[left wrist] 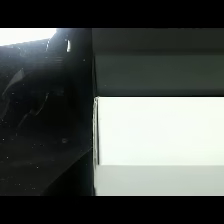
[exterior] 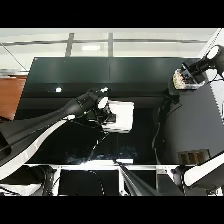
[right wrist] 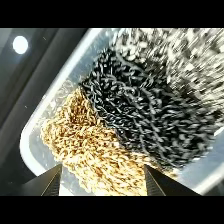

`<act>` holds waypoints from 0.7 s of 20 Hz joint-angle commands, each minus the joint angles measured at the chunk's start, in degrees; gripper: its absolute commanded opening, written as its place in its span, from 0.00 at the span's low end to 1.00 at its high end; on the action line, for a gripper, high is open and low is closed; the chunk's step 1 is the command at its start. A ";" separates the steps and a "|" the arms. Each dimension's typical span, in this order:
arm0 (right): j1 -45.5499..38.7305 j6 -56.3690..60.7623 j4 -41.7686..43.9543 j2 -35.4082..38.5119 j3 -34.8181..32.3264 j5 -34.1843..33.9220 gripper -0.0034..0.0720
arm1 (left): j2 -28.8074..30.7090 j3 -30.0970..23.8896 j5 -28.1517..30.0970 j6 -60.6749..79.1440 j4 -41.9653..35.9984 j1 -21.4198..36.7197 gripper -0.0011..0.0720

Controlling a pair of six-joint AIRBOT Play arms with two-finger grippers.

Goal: Fold the box and place the chain.

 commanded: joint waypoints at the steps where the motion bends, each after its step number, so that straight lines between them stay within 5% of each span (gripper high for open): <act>1: -0.42 1.25 4.98 -3.28 1.27 0.33 0.77 | 0.00 0.04 -0.07 0.02 0.00 0.04 0.05; 5: -0.37 1.42 5.35 -4.98 1.27 0.07 0.77 | 0.00 0.04 -0.04 0.02 0.00 0.04 0.05; 8: -0.39 -1.95 5.88 -5.16 1.53 -0.15 0.18 | 0.00 0.04 0.00 0.02 0.02 0.04 0.05; 9: -0.55 -5.18 6.51 -4.79 1.99 0.02 0.07 | 0.00 0.04 -0.02 0.02 0.00 0.04 0.05; 14: -1.51 -17.94 5.75 0.55 7.91 4.87 0.06 | 0.00 0.04 -0.02 0.00 0.00 0.04 0.05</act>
